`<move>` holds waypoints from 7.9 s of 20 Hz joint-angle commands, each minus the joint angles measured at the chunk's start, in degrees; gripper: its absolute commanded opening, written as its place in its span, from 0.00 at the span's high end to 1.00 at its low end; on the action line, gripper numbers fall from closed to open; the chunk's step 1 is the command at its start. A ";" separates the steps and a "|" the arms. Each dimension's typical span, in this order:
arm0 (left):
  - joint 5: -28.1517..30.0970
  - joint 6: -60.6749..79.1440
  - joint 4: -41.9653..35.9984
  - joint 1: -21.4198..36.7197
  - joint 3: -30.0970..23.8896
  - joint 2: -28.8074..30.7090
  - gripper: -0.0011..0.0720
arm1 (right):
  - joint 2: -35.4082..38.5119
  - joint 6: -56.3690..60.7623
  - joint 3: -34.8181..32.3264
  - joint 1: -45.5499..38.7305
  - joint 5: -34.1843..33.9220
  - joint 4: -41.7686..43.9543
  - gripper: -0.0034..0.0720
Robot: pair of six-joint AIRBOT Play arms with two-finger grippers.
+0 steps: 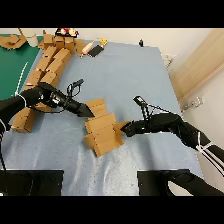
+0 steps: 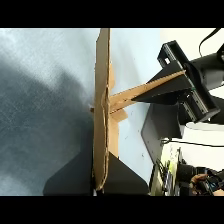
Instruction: Fold the box.
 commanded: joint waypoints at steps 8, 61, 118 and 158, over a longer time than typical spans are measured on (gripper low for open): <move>0.68 5.68 -0.72 -2.05 -0.02 -0.35 0.97 | -0.22 1.68 0.02 0.04 1.25 0.24 0.95; 25.18 27.87 6.14 -30.73 -13.90 17.51 0.97 | -1.70 20.68 10.84 -13.16 -1.16 -10.34 0.95; 23.12 27.87 6.12 -30.73 -14.73 17.49 0.97 | 14.25 59.49 -6.49 69.59 -7.19 -63.36 0.34; 23.08 27.87 6.12 -30.73 -14.73 17.49 0.97 | 16.65 74.29 -7.06 70.12 -9.66 -84.85 0.00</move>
